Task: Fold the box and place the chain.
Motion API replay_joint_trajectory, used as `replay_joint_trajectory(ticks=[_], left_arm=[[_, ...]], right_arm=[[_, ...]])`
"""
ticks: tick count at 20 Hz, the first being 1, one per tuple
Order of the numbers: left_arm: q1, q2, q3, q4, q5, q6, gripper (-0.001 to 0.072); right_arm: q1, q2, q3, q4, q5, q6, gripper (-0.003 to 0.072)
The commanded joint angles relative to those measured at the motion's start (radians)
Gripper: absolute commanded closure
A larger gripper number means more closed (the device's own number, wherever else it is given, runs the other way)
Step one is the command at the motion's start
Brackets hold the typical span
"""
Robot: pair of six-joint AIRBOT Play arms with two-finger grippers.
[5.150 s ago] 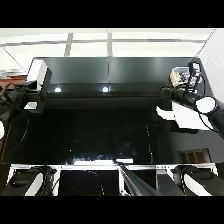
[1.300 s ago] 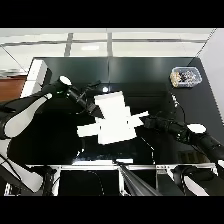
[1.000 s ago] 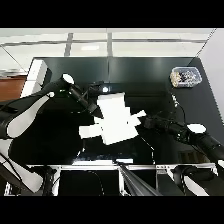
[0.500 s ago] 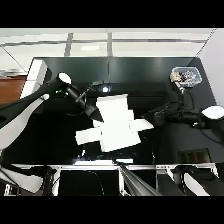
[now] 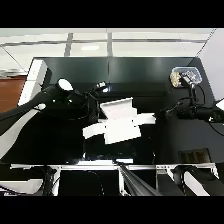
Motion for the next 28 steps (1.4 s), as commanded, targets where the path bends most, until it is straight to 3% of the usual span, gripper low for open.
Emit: replay_joint_trajectory(ticks=[1,5,10,14,16,21,28], left_arm=[[-0.022,0.001,-0.004,0.021,0.127,0.129,0.0688],[-0.027,-0.019,-0.004,0.101,0.129,0.150,0.0685],[-0.040,-0.040,-0.003,0.107,0.151,0.243,0.0686],[-0.059,-0.043,-0.003,0.179,0.210,0.250,0.0686],[-0.060,-0.051,-0.003,0.185,0.221,0.247,0.0686],[-0.060,-0.053,-0.003,0.185,0.213,0.246,0.0686],[-0.060,-0.053,-0.003,0.185,0.209,0.247,0.0686]], right_arm=[[0.058,-0.001,-0.021,-0.013,-0.032,-0.185,0.0039],[0.186,-0.008,-0.089,-0.021,-0.208,-0.316,0.0038],[0.370,-0.054,-0.130,-0.172,-0.341,-0.364,0.0038],[0.462,-0.078,-0.135,-0.282,-0.351,-0.402,0.0039],[0.492,-0.090,-0.135,-0.282,-0.351,-0.479,0.0071],[0.553,-0.140,-0.136,-0.280,-0.354,-0.498,0.0069],[0.564,-0.172,-0.135,-0.091,-0.383,-0.553,0.0065]])
